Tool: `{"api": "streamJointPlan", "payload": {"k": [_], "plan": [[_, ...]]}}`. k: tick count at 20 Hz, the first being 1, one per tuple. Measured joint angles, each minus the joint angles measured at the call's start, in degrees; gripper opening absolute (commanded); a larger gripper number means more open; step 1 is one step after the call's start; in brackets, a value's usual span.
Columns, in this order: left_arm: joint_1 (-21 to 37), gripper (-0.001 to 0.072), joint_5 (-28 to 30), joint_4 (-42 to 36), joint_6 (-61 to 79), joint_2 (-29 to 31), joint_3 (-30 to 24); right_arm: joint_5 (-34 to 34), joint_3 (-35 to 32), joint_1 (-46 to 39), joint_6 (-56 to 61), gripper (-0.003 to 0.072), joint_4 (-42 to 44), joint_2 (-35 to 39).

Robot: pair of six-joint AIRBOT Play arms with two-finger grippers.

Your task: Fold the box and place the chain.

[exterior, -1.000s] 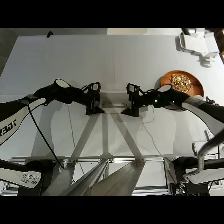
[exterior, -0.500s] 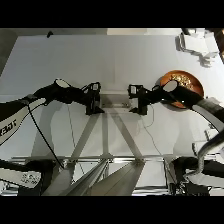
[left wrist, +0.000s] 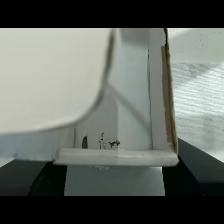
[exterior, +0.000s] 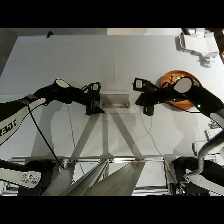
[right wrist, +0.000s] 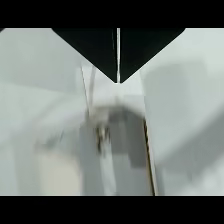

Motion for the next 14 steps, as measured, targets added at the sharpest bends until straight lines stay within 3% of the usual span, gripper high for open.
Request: {"api": "streamJointPlan", "payload": {"k": [6,11,14], "plan": [[0.0,0.0187,0.0,0.0,0.0,0.0,0.0,-9.6,0.0,1.57,1.38,0.0005,17.99,-2.01],[0.0,0.0187,0.0,0.0,0.0,0.0,0.0,-22.18,0.0,4.37,1.77,0.0005,26.14,-8.79],[0.0,0.0187,0.0,0.0,0.0,0.0,0.0,-26.18,0.0,4.57,2.23,0.0005,28.2,-11.98]]}}
